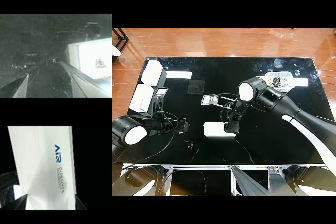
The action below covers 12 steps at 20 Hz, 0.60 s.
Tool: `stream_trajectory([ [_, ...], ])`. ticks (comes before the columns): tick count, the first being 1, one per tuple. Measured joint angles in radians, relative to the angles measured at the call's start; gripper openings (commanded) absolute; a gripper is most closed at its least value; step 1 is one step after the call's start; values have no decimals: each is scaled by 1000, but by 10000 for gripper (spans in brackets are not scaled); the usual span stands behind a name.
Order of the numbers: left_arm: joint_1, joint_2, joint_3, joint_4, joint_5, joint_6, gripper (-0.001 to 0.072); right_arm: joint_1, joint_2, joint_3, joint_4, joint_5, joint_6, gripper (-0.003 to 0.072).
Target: Fold the box and place the chain.
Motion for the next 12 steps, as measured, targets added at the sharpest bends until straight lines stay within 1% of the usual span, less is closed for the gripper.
stream_trajectory([
  [1,0,0,0,0,0,0,633,4,-6,0,-6,-3,5,644],
  [2,0,0,0,0,0,0,633,11,-10,0,-16,-5,10,522],
  [3,0,0,0,0,0,0,633,16,-13,0,-26,-6,13,514],
  [4,0,0,0,0,0,0,633,23,-16,0,-40,-8,17,353],
  [5,0,0,0,0,0,0,633,27,-17,0,-46,-8,18,304],
  [9,0,0,0,0,0,0,633,35,-21,0,-64,-10,25,301],
  [10,0,0,0,0,0,0,633,35,-21,0,-66,-10,26,267],
  [11,0,0,0,0,-1,0,633,37,-21,0,-67,-10,28,196],
  [12,0,0,0,0,-2,0,633,37,-21,0,-67,-10,31,197],
])
